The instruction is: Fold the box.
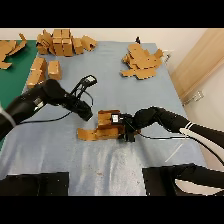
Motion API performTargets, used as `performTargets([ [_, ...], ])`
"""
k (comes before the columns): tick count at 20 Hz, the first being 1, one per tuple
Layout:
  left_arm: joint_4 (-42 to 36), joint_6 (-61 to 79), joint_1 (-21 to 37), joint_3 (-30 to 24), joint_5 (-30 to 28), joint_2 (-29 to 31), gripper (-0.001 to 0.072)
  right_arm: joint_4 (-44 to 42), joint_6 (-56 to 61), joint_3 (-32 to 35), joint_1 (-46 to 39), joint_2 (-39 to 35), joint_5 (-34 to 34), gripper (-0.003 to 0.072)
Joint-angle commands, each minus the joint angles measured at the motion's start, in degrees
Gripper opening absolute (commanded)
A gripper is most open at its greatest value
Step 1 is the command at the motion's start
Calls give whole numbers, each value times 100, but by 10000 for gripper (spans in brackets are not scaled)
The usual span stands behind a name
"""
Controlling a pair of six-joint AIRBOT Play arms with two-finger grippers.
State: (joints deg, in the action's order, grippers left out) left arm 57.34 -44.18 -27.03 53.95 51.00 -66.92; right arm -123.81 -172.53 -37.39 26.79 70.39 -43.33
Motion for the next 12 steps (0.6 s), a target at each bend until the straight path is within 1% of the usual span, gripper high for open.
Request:
performTargets([
  [1, 463, 682, -262, -802, -201, 859, 9, -2, 0, -2, 2, 0, -20, 556],
  [3, 680, 1360, -844, -1307, -789, 1071, 10, -2, 0, -2, 2, 0, -17, 556],
  [5, 885, 2033, -1456, -1694, -1298, 1054, 14, -2, 0, -2, 2, 0, -20, 556],
  [6, 1021, 2083, -1646, -1834, -1478, 994, 59, -2, 0, -2, 2, 0, -22, 556],
  [7, 1086, 2081, -1714, -1908, -1539, 922, 374, 0, 0, -2, 2, 0, -22, 556],
  [8, 1080, 2050, -1718, -1919, -1506, 826, 652, -2, 0, -2, 2, 0, -22, 556],
  [9, 1062, 2013, -1718, -1919, -1495, 763, 666, -2, 0, -2, 2, 0, -22, 556],
  [11, 1034, 2017, -1729, -1917, -1497, 704, 665, 0, 0, -2, 2, 0, -22, 556],
  [12, 1034, 2015, -1727, -1917, -1517, 688, 645, 0, 0, -2, 2, 0, -22, 556],
])
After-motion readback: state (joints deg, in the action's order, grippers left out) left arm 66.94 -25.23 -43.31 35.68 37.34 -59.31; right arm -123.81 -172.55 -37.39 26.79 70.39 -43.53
